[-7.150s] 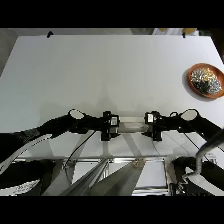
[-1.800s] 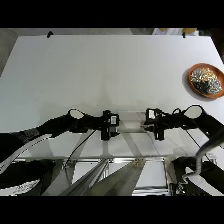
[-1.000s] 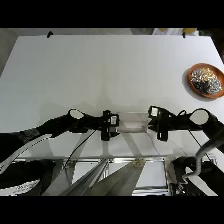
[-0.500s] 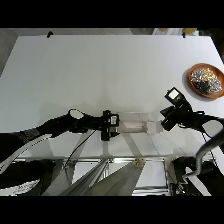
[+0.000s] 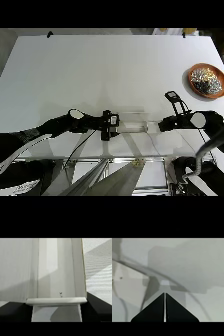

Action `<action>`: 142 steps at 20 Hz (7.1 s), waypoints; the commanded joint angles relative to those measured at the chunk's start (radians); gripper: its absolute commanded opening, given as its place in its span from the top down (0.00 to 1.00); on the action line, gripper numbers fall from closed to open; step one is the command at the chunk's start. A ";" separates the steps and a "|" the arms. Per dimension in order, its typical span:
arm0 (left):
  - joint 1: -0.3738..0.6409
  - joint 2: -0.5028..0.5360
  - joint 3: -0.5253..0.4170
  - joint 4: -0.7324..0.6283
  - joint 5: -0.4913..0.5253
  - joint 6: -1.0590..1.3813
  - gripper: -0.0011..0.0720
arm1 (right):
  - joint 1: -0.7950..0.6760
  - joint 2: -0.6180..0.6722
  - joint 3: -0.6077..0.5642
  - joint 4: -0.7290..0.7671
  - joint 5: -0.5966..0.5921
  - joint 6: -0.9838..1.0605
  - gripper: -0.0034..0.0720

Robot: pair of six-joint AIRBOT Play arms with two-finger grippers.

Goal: Fold the box and place the chain.

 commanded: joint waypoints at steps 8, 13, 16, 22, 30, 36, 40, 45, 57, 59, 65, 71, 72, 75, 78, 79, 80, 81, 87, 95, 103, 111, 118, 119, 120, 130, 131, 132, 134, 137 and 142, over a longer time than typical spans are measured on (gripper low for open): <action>0.000 0.000 0.000 0.000 0.000 0.000 0.78 | 0.000 -0.025 0.000 0.223 0.119 0.012 0.92; 0.000 0.000 0.000 0.000 0.000 0.000 0.78 | 0.000 -0.008 0.032 0.225 0.157 0.014 0.68; 0.000 0.000 0.000 0.000 0.000 0.000 0.78 | 0.000 0.015 0.092 0.228 0.181 0.014 0.67; 0.000 0.000 0.000 0.000 0.000 0.000 0.78 | 0.000 0.020 0.106 0.332 0.178 0.022 0.55; 0.000 0.000 0.000 0.000 0.000 0.000 0.78 | 0.000 -0.040 0.106 0.322 0.164 0.026 0.40; 0.000 0.000 0.000 0.000 0.000 0.000 0.78 | 0.000 -0.039 0.106 0.309 0.155 0.031 0.32; 0.000 0.000 0.000 0.000 0.000 0.000 0.78 | 0.000 -0.040 0.106 0.299 0.155 0.041 0.32; 0.000 0.000 0.000 0.000 0.000 0.000 0.78 | 0.000 -0.040 0.106 0.298 0.156 0.050 0.19; 0.000 0.000 0.000 0.000 0.000 0.000 0.78 | 0.076 -0.014 0.106 0.451 0.158 0.009 0.20; 0.000 0.000 0.000 0.000 0.000 0.000 0.78 | 0.076 -0.014 0.106 0.451 0.158 0.010 0.27; 0.000 0.000 0.000 0.000 0.000 0.000 0.78 | 0.076 0.038 0.128 0.487 0.178 -0.015 0.28; 0.000 0.000 0.000 0.000 0.000 0.000 0.78 | 0.074 0.165 0.245 0.107 0.284 0.163 0.58; 0.000 0.000 0.000 0.000 0.000 0.000 0.78 | 0.075 0.171 0.245 0.029 0.307 0.205 0.60; 0.000 0.000 0.000 0.000 0.000 0.000 0.78 | 0.075 0.168 0.245 -0.158 0.396 0.277 0.82; 0.000 0.000 0.000 0.000 0.000 0.000 0.78 | 0.075 0.142 0.244 -0.201 0.363 0.333 0.92; 0.000 0.000 0.000 0.000 0.000 0.000 0.78 | 0.075 0.117 0.241 -0.198 0.340 0.360 0.92; 0.000 0.000 0.000 0.000 0.000 0.000 0.78 | 0.075 0.083 0.230 -0.191 0.317 0.390 0.92; 0.000 0.000 0.000 0.000 0.000 0.000 0.78 | 0.075 0.050 0.211 -0.169 0.291 0.416 0.92; 0.000 0.000 0.000 0.000 0.000 0.000 0.78 | 0.075 -0.060 0.069 -0.018 0.150 0.406 0.92; 0.000 0.000 0.000 0.000 0.000 0.000 0.78 | 0.075 -0.060 0.040 0.232 0.053 0.257 0.76; 0.000 0.000 0.000 0.000 0.000 0.000 0.78 | 0.075 0.027 0.041 0.276 0.079 0.196 0.70; 0.000 0.000 0.000 0.000 0.000 0.000 0.78 | 0.075 0.056 0.040 0.355 0.072 0.196 0.68; 0.000 0.000 0.000 0.000 0.000 0.000 0.78 | 0.076 0.044 0.035 0.347 0.072 0.196 0.49; 0.000 0.000 0.000 0.000 0.000 0.000 0.78 | 0.076 0.034 0.035 0.348 0.072 0.196 0.49; 0.000 0.000 0.000 0.000 0.000 0.000 0.78 | 0.076 0.019 0.035 0.352 0.076 0.197 0.49; 0.000 0.000 0.000 0.000 0.000 0.000 0.78 | 0.076 -0.022 0.054 0.380 0.074 0.231 0.51; 0.000 0.000 0.000 0.000 0.000 0.000 0.78 | 0.076 -0.026 0.066 0.377 0.080 0.231 0.52; 0.000 0.000 0.000 0.000 0.000 0.000 0.78 | 0.076 -0.034 0.079 0.372 0.086 0.231 0.52; 0.000 0.000 0.000 0.000 0.000 0.000 0.78 | 0.076 -0.051 0.099 0.368 0.098 0.235 0.52; 0.000 0.000 0.000 0.000 0.000 0.000 0.78 | 0.080 -0.058 0.102 0.339 0.103 0.263 0.53; 0.000 0.000 0.000 0.000 0.000 0.000 0.78 | 0.210 -0.058 0.119 0.180 0.087 0.378 0.53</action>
